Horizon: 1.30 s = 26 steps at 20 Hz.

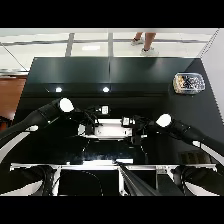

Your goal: Fold the box and place the chain.

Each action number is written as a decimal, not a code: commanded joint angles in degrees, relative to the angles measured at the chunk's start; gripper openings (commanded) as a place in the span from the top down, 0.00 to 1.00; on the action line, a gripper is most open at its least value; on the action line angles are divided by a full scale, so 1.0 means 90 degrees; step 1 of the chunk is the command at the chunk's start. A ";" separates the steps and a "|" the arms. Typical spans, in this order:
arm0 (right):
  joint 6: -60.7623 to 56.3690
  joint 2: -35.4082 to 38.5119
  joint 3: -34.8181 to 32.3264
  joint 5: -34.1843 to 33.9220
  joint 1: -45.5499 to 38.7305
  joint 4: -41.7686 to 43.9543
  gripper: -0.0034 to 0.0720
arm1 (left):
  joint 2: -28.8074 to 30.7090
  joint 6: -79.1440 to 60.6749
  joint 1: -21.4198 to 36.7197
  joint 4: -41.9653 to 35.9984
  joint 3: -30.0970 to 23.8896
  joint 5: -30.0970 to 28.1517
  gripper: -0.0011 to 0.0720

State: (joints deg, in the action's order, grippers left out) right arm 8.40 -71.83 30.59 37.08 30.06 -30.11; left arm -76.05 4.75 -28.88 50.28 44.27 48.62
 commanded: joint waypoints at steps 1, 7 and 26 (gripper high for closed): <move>-0.0104 -0.0027 0.0029 -0.0010 0.0005 -0.0068 0.12 | -0.0002 -0.0002 -0.0005 0.0000 0.0000 0.0005 0.96; -0.0104 -0.0027 0.0029 -0.0007 0.0007 -0.0073 0.12 | -0.0002 -0.0002 -0.0005 0.0000 0.0000 0.0005 0.96; 0.0083 -0.0027 0.0029 0.0289 0.0007 -0.0187 0.74 | 0.1562 0.3368 0.0005 0.2261 0.0000 0.1166 0.39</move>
State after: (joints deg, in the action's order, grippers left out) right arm 8.88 -72.07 30.83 39.03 30.06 -31.68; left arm -66.65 23.44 -28.88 62.83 44.25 56.07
